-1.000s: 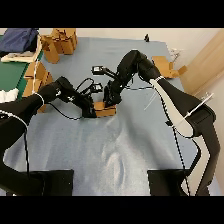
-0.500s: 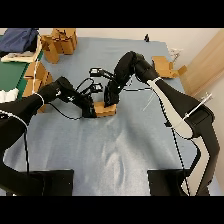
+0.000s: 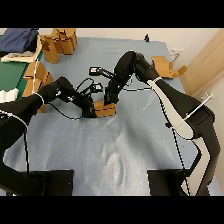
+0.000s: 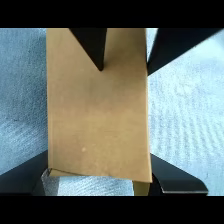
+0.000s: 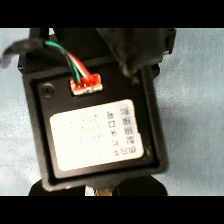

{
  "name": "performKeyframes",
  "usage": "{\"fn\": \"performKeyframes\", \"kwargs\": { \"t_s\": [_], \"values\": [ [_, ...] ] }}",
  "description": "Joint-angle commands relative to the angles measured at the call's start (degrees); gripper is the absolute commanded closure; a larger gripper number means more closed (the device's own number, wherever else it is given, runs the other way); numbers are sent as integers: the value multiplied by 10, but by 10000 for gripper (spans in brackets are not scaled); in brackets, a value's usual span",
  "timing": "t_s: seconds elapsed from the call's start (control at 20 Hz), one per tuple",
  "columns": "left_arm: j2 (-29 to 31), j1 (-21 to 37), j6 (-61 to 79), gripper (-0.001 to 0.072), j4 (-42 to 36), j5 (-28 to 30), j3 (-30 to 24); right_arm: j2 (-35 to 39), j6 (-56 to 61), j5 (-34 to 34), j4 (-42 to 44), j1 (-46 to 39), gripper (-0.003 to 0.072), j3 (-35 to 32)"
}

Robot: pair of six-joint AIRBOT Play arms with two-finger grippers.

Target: Fold the box.

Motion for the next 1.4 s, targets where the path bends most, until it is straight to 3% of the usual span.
{"fn": "performKeyframes", "kwargs": {
  "t_s": [0.0,0.25,0.8,1.35],
  "values": [
    [0,0,0,492,0,0,0,8,3,-10,0,3,619,0],
    [0,0,0,492,0,0,0,5,3,-21,-3,9,673,0],
    [0,0,0,492,0,0,0,7,3,-30,-7,15,685,-9],
    [0,0,0,492,0,4,0,25,12,27,-52,18,687,-26]
  ]
}}
